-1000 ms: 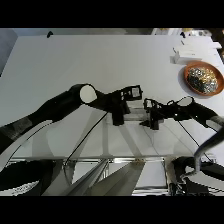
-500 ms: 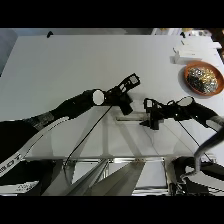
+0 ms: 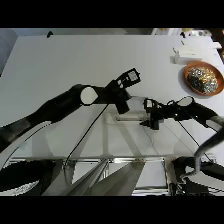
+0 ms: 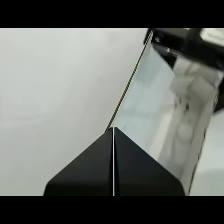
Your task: Fold the box and place the chain.
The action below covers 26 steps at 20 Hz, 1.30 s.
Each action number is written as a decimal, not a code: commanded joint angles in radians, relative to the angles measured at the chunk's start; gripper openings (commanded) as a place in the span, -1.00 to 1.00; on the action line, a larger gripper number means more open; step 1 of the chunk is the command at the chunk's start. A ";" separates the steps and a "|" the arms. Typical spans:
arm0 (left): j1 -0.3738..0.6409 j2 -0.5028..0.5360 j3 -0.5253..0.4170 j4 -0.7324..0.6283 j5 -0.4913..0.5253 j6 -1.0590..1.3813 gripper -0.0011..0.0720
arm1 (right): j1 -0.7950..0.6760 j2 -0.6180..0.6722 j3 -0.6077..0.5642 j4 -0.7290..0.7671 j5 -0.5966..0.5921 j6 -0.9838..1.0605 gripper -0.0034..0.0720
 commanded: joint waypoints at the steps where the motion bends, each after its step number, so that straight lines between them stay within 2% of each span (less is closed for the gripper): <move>1: 0.030 0.081 0.000 0.206 -0.283 -0.073 -0.96 | 0.000 0.001 0.000 0.001 0.001 0.001 -0.01; 3: 0.029 0.062 0.000 0.247 -0.379 -0.065 -0.96 | 0.000 0.001 0.000 0.001 0.001 0.001 -0.01; 5: 0.028 0.027 0.000 0.244 -0.413 -0.035 -0.96 | 0.000 0.001 0.000 0.001 0.001 0.001 -0.01; 11: 0.032 -0.077 0.000 0.190 -0.419 0.201 -0.95 | 0.000 0.001 0.000 0.001 0.001 0.001 -0.01; 17: 0.100 -0.135 -0.018 0.177 -0.415 0.282 -0.93 | 0.000 0.001 0.000 0.001 0.001 0.001 -0.01; 18: 0.111 -0.137 -0.035 0.176 -0.413 0.342 -0.81 | 0.000 0.001 0.000 0.001 0.001 0.001 -0.01; 20: 0.124 -0.137 -0.069 0.170 -0.388 0.439 -0.32 | 0.000 0.001 0.000 0.001 0.001 0.001 -0.01; 21: 0.129 -0.137 -0.080 0.161 -0.361 0.457 -0.21 | 0.000 0.001 0.000 0.001 0.001 0.001 -0.01; 26: 0.126 -0.137 -0.087 0.022 -0.259 0.552 -0.21 | 0.000 0.001 0.000 0.001 0.001 0.001 -0.01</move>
